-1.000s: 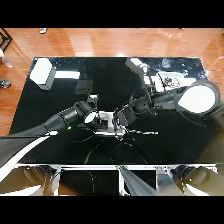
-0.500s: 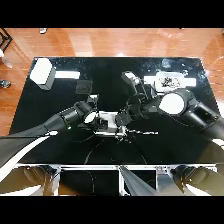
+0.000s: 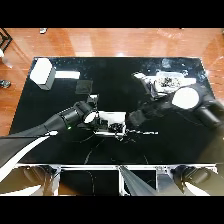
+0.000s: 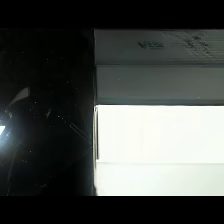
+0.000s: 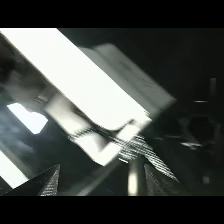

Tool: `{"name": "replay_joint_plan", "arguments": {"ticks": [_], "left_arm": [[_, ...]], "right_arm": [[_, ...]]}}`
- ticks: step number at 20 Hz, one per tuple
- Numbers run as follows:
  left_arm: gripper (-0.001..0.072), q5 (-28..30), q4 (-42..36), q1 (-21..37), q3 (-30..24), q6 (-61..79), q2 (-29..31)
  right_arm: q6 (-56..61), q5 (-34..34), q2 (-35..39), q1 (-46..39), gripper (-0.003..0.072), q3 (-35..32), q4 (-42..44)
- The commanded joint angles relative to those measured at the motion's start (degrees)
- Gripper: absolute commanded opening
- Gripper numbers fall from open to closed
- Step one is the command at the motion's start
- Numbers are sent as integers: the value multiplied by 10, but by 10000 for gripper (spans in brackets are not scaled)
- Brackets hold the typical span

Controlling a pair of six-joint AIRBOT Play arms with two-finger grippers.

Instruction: Fold the box and place the chain.

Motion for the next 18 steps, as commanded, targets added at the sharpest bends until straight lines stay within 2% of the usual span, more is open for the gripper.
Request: {"name": "replay_joint_plan", "arguments": {"ticks": [1, 3, 5, 6, 9, 12, 15, 18], "left_arm": [[27, 0, 0, 0, 0, 0, 0], [27, 0, 0, 0, 0, 0, 0], [27, 0, 0, 0, 0, 0, 0], [27, 0, 0, 0, 0, 0, 0], [27, 0, 0, 0, 0, 0, 0], [27, 0, 0, 0, 0, 0, 0], [27, 1, 0, 0, 0, 0, 0], [27, 0, 0, 0, 0, 0, 0]], "right_arm": [[-65, 38, 56, -88, 615, -31, -44], [-122, 28, 69, -136, 615, -80, -37], [-211, -9, 66, -147, 618, -146, 25], [-260, -25, 60, -141, 717, -178, 66], [-365, -97, 48, -84, 712, -236, 92], [-456, -190, 41, -20, 711, -247, 92], [-547, -277, 23, 7, 710, -247, 97], [-593, -271, -6, 7, 709, -247, 119]]}}
